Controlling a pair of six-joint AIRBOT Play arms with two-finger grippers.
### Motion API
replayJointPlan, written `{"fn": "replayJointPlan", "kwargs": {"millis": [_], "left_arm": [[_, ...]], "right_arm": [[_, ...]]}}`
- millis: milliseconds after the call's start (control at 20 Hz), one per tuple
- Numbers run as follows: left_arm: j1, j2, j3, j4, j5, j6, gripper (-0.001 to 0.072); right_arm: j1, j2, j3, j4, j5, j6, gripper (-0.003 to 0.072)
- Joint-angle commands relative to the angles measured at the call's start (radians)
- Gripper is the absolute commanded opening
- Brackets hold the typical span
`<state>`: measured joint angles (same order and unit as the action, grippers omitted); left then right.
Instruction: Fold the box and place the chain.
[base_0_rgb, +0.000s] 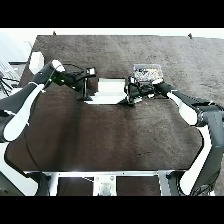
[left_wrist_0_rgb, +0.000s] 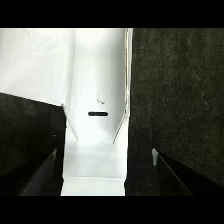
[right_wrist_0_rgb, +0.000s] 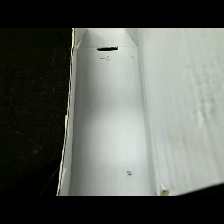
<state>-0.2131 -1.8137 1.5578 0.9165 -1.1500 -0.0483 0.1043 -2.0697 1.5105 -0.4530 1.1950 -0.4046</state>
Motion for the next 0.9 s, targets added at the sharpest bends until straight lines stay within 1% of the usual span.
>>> {"fn": "replayJointPlan", "kwargs": {"millis": [0,200,400,650,700,750,850], "left_arm": [[-0.021,-0.031,-0.004,0.025,0.012,-0.005,0.0709],[-0.021,-0.037,-0.004,-0.002,0.045,0.004,0.0709],[-0.021,-0.037,-0.008,-0.011,0.101,0.013,0.0708],[-0.036,-0.039,-0.013,-0.020,0.117,0.058,0.0703],[-0.043,-0.039,-0.014,-0.019,0.130,0.070,0.0560],[-0.048,-0.040,-0.014,-0.019,0.130,0.087,0.0538],[-0.048,-0.040,-0.014,-0.018,0.137,0.084,0.0537]], "right_arm": [[0.000,0.000,0.000,0.000,0.000,0.000,0.0438],[0.000,0.000,0.000,0.000,0.000,0.000,0.0437],[0.000,0.000,0.000,0.000,0.000,0.000,0.0437],[0.000,0.000,0.000,0.000,0.000,0.000,0.0437],[0.000,0.000,0.000,0.000,0.000,0.000,0.0437],[0.000,0.000,0.000,0.000,0.000,0.000,0.0437],[0.000,0.000,0.000,0.000,0.000,0.000,0.0437]]}}
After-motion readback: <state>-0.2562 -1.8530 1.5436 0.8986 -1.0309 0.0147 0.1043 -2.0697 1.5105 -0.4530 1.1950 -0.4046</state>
